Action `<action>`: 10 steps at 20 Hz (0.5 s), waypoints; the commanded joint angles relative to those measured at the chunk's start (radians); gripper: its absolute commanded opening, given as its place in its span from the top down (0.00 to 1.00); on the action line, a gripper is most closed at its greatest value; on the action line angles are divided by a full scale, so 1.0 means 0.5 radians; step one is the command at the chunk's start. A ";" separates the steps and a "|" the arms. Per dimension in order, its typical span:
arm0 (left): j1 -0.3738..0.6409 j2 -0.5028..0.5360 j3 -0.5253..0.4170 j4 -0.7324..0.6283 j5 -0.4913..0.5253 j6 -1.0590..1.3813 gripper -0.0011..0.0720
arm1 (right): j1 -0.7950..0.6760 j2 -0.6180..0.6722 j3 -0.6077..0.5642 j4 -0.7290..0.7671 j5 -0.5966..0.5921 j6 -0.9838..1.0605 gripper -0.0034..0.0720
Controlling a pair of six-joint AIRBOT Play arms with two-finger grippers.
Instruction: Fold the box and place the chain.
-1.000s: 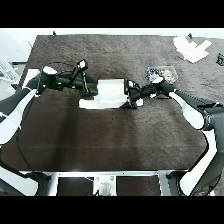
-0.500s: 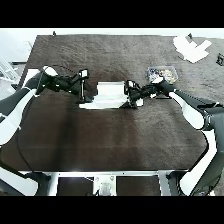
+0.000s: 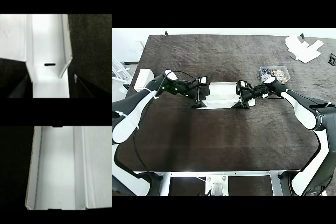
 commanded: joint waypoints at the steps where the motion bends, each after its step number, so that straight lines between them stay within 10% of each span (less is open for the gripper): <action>1: -0.008 -0.008 0.002 -0.017 0.017 -0.033 0.12 | 0.001 0.000 -0.001 0.001 0.000 0.001 0.17; 10: -0.008 -0.054 0.002 -0.059 0.005 -0.027 0.45 | 0.001 0.000 -0.001 0.001 0.000 0.001 0.17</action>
